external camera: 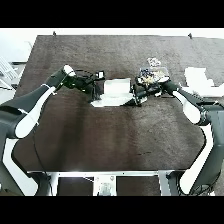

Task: Fold the box and place the chain.

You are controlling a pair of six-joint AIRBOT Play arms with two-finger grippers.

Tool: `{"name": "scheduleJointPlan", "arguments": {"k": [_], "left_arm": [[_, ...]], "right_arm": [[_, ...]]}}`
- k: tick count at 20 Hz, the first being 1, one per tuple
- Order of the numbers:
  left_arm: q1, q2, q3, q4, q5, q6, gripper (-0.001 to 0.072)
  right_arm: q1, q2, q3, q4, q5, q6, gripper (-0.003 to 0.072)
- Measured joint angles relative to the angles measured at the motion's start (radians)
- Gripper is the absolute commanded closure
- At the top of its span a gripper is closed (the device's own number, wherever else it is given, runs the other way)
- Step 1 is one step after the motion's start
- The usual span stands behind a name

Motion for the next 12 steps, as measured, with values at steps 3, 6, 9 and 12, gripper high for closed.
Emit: {"name": "scheduleJointPlan", "arguments": {"k": [3,6,9,12], "left_arm": [[-0.003,-0.007,0.0,-0.002,-0.018,-0.013,0.0262],[-0.008,-0.012,0.0,-0.001,-0.023,-0.02,0.0263],[-0.023,-0.014,0.0,0.003,-0.022,-0.023,0.0273],[-0.034,-0.014,0.0,0.008,-0.012,-0.023,0.0273]], "right_arm": [[0.0,0.0,0.0,0.0,0.0,0.0,0.0118],[0.0,0.0,0.0,0.0,0.0,0.0,0.0118],[0.0,0.0,0.0,-0.002,0.0,0.0,0.0118],[0.0,0.0,0.0,-0.002,0.0,0.0,0.0118]]}}
